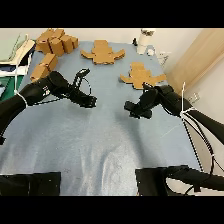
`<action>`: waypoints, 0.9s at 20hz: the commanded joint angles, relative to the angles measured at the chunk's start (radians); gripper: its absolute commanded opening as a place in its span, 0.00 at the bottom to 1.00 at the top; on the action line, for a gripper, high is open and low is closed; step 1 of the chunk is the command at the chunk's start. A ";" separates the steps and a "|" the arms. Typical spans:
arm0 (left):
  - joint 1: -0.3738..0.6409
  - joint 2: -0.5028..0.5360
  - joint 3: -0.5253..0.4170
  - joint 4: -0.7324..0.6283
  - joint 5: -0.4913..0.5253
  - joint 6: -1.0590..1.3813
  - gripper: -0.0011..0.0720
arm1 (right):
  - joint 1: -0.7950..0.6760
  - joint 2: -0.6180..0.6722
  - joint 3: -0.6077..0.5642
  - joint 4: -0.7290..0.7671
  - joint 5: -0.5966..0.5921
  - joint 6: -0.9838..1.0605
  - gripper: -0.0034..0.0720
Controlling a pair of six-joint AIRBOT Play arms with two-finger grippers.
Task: Fold the box.
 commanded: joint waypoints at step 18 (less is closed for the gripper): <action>0.000 -0.001 0.001 0.000 0.000 0.000 0.03 | 0.000 -0.003 0.000 -0.033 0.030 0.000 0.05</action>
